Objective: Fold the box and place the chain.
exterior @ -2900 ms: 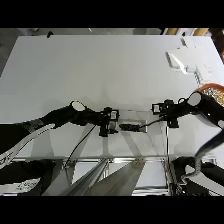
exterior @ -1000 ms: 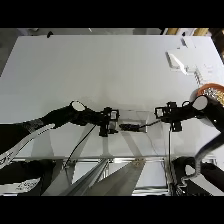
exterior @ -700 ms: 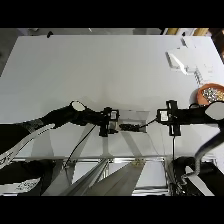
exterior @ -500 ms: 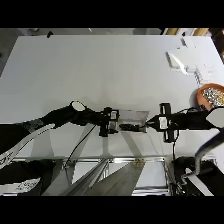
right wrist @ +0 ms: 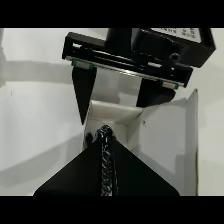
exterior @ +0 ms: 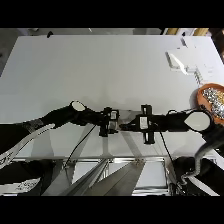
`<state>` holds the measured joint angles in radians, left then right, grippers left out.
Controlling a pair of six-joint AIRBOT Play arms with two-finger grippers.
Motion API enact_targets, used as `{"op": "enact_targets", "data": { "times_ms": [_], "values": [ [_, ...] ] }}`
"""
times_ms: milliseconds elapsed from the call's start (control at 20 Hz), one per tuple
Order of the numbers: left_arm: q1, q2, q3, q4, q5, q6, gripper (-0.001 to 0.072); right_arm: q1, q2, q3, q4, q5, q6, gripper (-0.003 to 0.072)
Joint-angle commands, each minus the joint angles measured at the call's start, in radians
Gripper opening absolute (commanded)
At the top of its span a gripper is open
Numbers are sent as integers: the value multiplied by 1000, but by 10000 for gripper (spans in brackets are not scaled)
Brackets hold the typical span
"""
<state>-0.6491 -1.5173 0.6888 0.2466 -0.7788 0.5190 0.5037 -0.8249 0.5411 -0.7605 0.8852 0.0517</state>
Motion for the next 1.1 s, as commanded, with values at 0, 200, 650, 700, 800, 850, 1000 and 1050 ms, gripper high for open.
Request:
{"op": "enact_targets", "data": {
  "times_ms": [0, 200, 650, 700, 800, 850, 1000, 1050],
  "values": [
    [-1, 0, 1, 0, 0, 0, 321, 27, -67, 2, -80, -48, 56, 168],
    [-1, 0, 1, 0, 0, 0, 321, -38, -31, 91, -212, 76, 108, 234],
    [-1, 0, 1, 0, 0, 0, 321, -440, -53, 182, -508, 299, -48, 231],
    [-1, 0, 1, 0, 0, 0, 321, -464, -82, 182, -522, 287, -72, 231],
    [-1, 0, 1, 0, 0, 0, 321, -475, -150, 182, -566, 259, -89, 231],
    [-1, 0, 1, 0, 0, 0, 321, -475, -191, 182, -576, 248, -91, 231],
    [-1, 0, 1, 0, 0, 0, 321, -468, -295, 178, -580, 224, -114, 231],
    [-1, 0, 1, 0, 0, 0, 321, -467, -315, 170, -582, 214, -123, 231]
  ]
}}
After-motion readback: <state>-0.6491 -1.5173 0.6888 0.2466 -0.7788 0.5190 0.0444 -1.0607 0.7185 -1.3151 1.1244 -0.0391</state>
